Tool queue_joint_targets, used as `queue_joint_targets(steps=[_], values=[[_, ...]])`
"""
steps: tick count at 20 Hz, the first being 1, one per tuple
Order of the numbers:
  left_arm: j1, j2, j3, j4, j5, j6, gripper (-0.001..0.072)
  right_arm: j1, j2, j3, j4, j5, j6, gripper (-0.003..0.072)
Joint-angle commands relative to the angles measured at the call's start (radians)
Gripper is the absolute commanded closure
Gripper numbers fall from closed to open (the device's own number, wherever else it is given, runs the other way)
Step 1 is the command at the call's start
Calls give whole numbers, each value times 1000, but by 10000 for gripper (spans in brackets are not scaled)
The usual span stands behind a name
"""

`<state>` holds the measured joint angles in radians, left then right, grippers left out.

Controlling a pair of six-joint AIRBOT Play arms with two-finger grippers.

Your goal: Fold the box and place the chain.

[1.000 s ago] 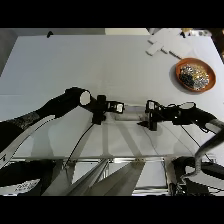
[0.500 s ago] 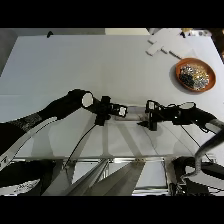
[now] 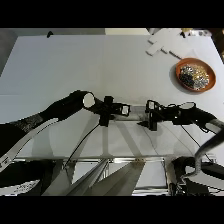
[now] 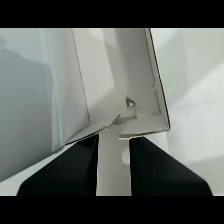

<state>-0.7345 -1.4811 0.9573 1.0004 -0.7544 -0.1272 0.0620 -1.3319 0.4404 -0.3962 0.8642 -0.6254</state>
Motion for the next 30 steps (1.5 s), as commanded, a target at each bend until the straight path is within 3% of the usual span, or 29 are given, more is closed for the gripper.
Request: queue_joint_targets(steps=[1,3,9,15,17,19,20,21,22,30], values=[[-9,-1,0,-61,33,0,532,0,0,0,0,0,-1,287],[-9,-2,0,-69,33,0,701,0,0,0,0,0,-1,287],[-14,-22,0,-103,30,0,696,0,0,0,0,0,-1,287],[-34,-41,0,-121,34,0,356,0,0,0,0,0,-1,287],[-34,-41,0,-121,32,0,309,0,0,0,0,0,-1,287],[-34,-40,0,-121,29,-1,315,0,0,0,0,0,-1,287],[-34,-37,0,-120,22,-9,345,0,0,0,0,0,-1,287],[-34,-30,0,-115,10,-31,497,0,0,0,0,0,-1,287],[-32,-18,0,-106,-8,-64,718,0,0,0,0,0,-1,287],[65,198,0,137,-89,-692,709,0,0,0,0,0,-1,287]])
